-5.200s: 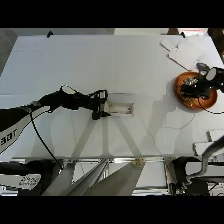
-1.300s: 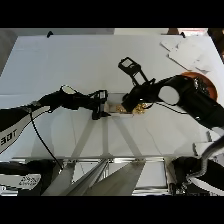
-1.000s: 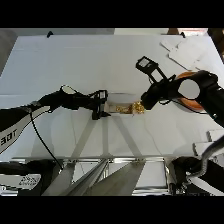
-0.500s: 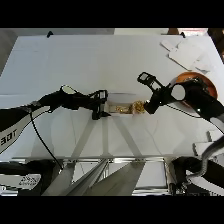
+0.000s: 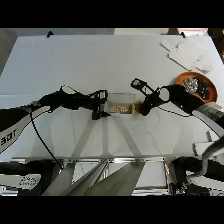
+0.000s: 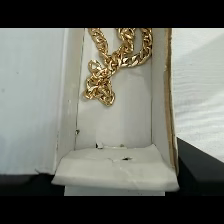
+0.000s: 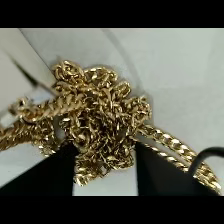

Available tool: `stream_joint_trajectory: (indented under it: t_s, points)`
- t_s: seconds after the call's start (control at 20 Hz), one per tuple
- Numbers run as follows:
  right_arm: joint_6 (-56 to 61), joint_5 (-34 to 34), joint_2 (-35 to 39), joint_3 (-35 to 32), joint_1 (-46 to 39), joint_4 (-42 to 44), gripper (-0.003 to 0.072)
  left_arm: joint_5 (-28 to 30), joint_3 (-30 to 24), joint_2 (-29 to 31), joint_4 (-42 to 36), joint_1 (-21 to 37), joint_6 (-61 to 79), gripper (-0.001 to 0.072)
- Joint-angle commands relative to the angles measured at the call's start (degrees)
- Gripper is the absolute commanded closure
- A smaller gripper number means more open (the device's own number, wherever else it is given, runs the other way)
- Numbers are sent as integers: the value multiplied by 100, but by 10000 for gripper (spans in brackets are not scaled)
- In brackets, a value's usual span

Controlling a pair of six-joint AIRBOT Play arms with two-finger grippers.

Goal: Fold the box and place the chain.

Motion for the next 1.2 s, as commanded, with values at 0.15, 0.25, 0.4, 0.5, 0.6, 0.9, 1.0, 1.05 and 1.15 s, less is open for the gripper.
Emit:
stream_joint_trajectory:
  t_s: [0.15, 0.25, 0.4, 0.5, 0.6, 0.9, 1.0, 1.05, 1.15]
  points:
    - [7, 120, 9, -4, 7, -22, 676, 2, 0, 2, 2, -4, 0, 387]
    - [4, 125, 256, -4, 7, -26, 676, 2, 0, 2, 2, -4, 0, 387]
    - [35, 116, 841, -4, 7, 2, 677, 2, 0, 2, 2, -2, 0, 387]
    - [131, 173, 1250, -4, 7, 31, 677, 0, -2, 2, 2, -4, 0, 387]
    - [131, 310, 1556, -2, 7, 229, 677, 2, 0, 2, 2, -2, 0, 387]
    - [129, 240, 1794, 2, 660, 627, 677, 2, -2, 2, 2, -2, 0, 387]
    - [138, -37, 1797, 2, 957, 651, 677, 0, -2, 2, 2, -4, 0, 387]
    - [151, -166, 1794, 2, 1088, 669, 677, 0, 0, 2, 2, -4, 0, 387]
    - [151, -363, 1777, 2, 1246, 743, 677, 2, 0, 2, 2, -4, 0, 387]
